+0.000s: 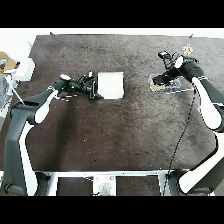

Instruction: Fold the box and place the chain.

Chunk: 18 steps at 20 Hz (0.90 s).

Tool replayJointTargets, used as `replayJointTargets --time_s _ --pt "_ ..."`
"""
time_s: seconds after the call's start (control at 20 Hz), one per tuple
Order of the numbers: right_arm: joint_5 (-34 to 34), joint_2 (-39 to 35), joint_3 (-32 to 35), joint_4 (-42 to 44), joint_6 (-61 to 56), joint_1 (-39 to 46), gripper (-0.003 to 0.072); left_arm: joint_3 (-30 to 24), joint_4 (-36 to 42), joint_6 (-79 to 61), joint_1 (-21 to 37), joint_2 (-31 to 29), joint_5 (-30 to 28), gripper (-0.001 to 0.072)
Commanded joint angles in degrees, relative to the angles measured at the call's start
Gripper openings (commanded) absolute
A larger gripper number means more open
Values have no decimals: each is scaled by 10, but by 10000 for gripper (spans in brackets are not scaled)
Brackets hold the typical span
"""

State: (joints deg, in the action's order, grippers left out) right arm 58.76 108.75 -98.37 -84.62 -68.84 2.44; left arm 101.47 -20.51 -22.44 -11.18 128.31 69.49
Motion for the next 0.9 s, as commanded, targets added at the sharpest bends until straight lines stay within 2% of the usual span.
replayJointTargets --time_s 0.0,0.45,0.5,0.55,0.8,0.85 --pt "-2 3 0 0 -2 8 153 0 0 0 0 0 0 349" --pt "11 4 1 43 7 8 150 0 0 0 0 0 0 349" --pt "17 4 1 43 7 8 64 0 0 0 0 0 0 349" --pt "17 6 1 39 7 8 30 0 0 0 0 0 0 349" --pt "13 9 0 39 8 8 29 0 0 0 0 0 0 349" --pt "12 8 0 39 14 8 1 0 0 0 0 0 0 349"
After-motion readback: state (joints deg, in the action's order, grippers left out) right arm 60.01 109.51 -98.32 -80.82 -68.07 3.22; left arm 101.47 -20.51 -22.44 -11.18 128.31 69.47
